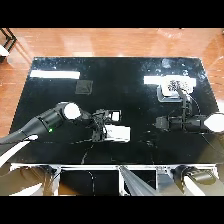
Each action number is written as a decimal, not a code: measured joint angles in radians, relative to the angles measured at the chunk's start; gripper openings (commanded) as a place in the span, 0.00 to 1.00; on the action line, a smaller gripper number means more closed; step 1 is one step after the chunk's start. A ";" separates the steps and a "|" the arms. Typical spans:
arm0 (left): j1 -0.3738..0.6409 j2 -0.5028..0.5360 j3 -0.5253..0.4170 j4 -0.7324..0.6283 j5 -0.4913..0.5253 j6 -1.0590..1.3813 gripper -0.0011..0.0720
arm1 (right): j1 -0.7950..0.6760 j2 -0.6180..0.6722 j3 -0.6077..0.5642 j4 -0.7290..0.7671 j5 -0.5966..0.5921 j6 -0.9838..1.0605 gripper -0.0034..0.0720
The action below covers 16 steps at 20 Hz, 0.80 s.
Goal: Fold the box and place the chain.
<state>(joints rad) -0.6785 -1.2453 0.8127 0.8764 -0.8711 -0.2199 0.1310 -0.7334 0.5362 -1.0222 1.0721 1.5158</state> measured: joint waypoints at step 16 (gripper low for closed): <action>-0.013 -0.002 0.000 0.000 0.024 0.000 0.87 | 0.000 0.000 0.000 0.000 0.000 0.000 0.08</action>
<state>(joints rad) -0.6910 -1.2472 0.8127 0.8764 -0.8467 -0.2195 0.1310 -0.7334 0.5358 -1.0222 1.0718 1.5158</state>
